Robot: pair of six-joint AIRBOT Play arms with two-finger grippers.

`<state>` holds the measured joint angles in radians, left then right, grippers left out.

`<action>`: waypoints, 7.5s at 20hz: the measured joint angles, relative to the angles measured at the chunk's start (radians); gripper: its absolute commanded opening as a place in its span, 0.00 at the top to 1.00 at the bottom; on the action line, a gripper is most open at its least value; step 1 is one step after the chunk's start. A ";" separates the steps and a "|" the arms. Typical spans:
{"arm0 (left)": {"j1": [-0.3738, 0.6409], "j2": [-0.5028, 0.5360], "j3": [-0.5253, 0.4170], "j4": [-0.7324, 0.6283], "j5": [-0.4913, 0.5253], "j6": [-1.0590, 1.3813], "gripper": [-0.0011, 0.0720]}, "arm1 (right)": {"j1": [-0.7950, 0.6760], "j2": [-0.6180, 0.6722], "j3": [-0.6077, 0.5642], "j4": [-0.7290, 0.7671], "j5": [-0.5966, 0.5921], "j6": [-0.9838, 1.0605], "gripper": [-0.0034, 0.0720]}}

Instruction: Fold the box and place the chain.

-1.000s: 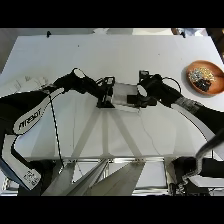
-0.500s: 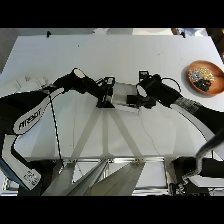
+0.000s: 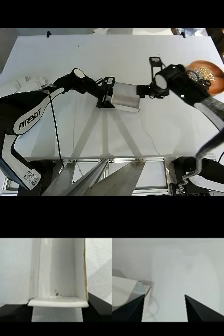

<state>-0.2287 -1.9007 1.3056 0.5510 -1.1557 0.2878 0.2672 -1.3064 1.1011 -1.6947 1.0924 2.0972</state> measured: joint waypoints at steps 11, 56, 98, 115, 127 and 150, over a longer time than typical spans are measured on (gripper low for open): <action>0.000 0.000 0.000 0.000 0.000 0.000 0.69 | -0.455 0.150 0.000 -0.070 -0.124 -0.355 0.21; 0.000 0.002 0.000 -0.003 -0.035 -0.138 0.69 | -0.857 -0.209 0.119 -0.036 -0.354 -0.465 0.94; -0.078 0.011 0.001 0.067 0.276 -0.203 0.69 | -0.180 0.165 0.119 0.380 -0.064 -0.898 0.94; -0.078 0.011 0.001 0.067 0.277 -0.203 0.69 | -0.074 0.026 0.117 0.498 -0.012 -0.899 0.94; -0.078 0.011 0.001 0.067 0.277 -0.203 0.69 | -0.074 -0.165 0.117 0.520 0.016 -0.901 0.83; -0.078 0.011 0.001 0.067 0.277 -0.203 0.69 | -0.074 -0.014 0.117 0.361 0.070 -0.972 0.48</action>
<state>-0.3069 -1.8900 1.3067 0.6178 -0.8791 0.0845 0.1932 -1.3209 1.2186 -1.3334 1.1622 1.1252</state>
